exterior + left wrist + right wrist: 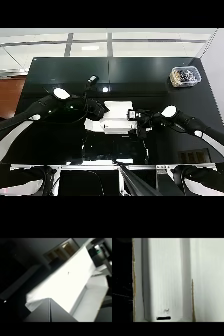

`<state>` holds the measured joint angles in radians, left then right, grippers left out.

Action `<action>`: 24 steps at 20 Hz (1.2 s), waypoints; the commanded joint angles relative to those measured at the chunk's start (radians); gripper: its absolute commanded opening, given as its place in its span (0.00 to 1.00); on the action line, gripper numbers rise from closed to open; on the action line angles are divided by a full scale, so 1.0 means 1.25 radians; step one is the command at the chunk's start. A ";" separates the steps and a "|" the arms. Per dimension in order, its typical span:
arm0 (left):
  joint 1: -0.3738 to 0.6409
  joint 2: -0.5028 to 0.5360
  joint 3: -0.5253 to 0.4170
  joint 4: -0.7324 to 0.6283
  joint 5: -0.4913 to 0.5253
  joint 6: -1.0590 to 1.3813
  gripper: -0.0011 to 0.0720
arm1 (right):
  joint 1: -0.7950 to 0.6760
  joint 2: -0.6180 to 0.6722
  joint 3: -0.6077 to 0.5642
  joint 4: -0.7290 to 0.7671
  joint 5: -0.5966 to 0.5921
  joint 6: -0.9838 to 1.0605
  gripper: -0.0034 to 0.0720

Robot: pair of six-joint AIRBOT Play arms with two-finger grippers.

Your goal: Fold the box and place the chain.

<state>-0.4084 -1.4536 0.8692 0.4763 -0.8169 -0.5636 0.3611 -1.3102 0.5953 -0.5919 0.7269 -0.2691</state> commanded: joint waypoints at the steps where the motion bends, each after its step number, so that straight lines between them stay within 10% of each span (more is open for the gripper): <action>1: -0.039 -0.035 -0.001 0.097 0.012 -0.038 0.05 | 0.000 0.000 0.000 0.000 0.002 0.000 0.21; 6: -0.038 0.002 0.000 0.156 -0.005 -0.056 0.05 | 0.000 0.000 0.000 0.000 0.002 0.000 0.21; 10: 0.069 0.206 -0.014 0.216 -0.086 -0.076 0.05 | 0.000 0.000 0.000 0.000 0.002 0.000 0.21; 16: 0.111 0.355 -0.205 0.217 -0.167 0.238 0.06 | 0.000 0.000 0.000 0.000 0.002 0.000 0.21; 17: 0.107 0.352 -0.218 0.217 -0.161 0.314 0.27 | 0.000 0.000 0.000 0.000 0.002 0.000 0.21; 18: 0.099 0.347 -0.225 0.217 -0.147 0.393 0.79 | 0.000 0.000 0.000 0.000 0.002 0.000 0.21; 19: 0.086 0.338 -0.227 0.217 -0.122 0.473 0.98 | 0.000 0.000 0.000 0.000 0.002 0.000 0.21; 24: -0.018 0.255 -0.199 0.249 0.027 0.609 0.98 | 0.000 0.000 0.000 0.000 0.002 0.000 0.21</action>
<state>-0.3721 -1.0855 0.6067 0.7589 -0.8722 0.0654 0.3611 -1.3102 0.5953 -0.5922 0.7280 -0.2695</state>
